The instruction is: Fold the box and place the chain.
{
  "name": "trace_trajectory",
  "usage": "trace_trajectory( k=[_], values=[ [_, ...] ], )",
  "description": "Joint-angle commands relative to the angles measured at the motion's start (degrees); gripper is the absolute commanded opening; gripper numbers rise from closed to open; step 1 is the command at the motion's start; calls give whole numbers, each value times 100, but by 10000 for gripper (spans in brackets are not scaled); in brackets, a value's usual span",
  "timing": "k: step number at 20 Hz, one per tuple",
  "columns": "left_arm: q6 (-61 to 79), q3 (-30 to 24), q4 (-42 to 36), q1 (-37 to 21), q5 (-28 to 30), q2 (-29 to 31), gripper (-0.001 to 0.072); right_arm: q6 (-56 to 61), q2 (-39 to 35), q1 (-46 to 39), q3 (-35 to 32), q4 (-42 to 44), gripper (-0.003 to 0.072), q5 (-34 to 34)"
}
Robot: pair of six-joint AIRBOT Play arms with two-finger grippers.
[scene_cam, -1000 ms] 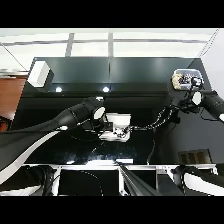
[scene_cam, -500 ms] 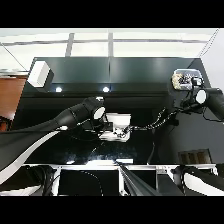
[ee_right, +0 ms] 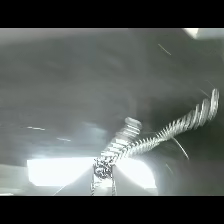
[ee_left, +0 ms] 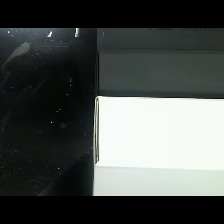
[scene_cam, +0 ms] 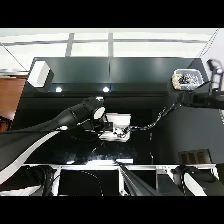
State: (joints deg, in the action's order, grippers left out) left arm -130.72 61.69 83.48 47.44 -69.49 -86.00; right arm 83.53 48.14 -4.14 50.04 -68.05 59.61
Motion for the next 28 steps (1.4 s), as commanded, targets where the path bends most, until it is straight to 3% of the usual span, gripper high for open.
trace_trajectory(
  k=[1,5,8,10,17,22,26,28],
  values=[
    [0,-2,2,-2,2,2,31,-780,-551,-2,734,1574,10,669],
    [0,-2,2,-2,2,2,31,-1346,-551,-2,1355,3230,10,1499],
    [-2,-2,2,-2,2,2,31,-1661,-551,-2,1375,4542,11,1510],
    [0,-2,2,-2,2,2,31,-1674,-551,35,1375,4948,11,1530],
    [0,-2,2,-2,2,2,31,-1519,-496,1593,1370,3790,10,1346],
    [0,-2,2,-2,2,2,31,-1379,92,2605,1314,3377,11,1082],
    [-2,-2,2,-2,2,2,31,-776,745,2822,1314,2028,11,994],
    [0,-2,2,-2,2,2,31,-778,1088,2833,1314,2015,12,920]
  ],
)
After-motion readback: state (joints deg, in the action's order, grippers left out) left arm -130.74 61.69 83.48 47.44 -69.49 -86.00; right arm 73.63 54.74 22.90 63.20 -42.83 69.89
